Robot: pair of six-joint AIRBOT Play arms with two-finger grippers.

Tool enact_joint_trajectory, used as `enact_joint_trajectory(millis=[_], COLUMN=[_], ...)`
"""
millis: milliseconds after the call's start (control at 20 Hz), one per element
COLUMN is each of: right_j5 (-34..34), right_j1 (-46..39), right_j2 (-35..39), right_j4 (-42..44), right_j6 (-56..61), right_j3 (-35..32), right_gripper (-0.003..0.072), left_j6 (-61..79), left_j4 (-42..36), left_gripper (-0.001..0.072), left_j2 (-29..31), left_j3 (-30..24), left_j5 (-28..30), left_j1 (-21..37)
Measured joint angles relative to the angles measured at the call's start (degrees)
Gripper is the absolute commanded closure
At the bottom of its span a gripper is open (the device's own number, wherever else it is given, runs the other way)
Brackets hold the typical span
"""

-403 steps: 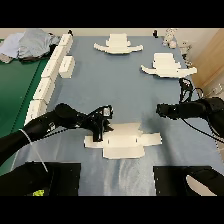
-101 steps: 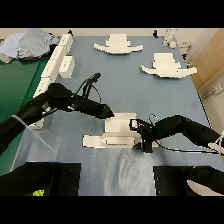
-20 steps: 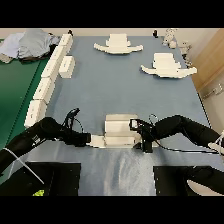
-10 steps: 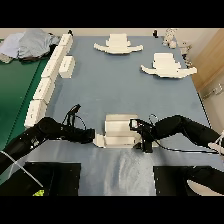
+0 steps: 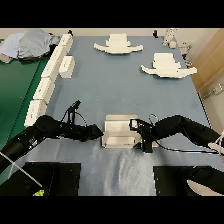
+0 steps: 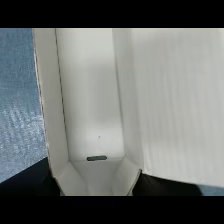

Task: Fold the box.

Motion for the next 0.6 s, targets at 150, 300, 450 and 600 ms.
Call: enact_joint_trajectory(millis=[150,300,450,600], right_j5=[0.0,-0.02,-0.02,-0.02], right_j1=[0.0,0.0,0.0,0.0], right_j2=[0.0,0.0,0.0,0.0], right_j4=[0.0,0.0,0.0,0.0], right_j6=[0.0,-0.02,-0.02,0.0], right_j3=[0.0,0.0,0.0,0.0], right_gripper=[0.0202,0.0203,0.0202,0.0202], left_j6=[0.02,-0.22,-4.11,-14.29], left_j4=[-0.61,-1.09,0.22,7.52], left_gripper=[0.024,0.0241,0.0242,0.0243], left_j2=[-0.5,-0.87,-1.55,-3.41], left_j3=[0.04,0.09,1.33,4.61], left_j5=[0.66,1.92,2.91,3.93], left_j1=[-1.38,-2.8,-5.25,-10.08])
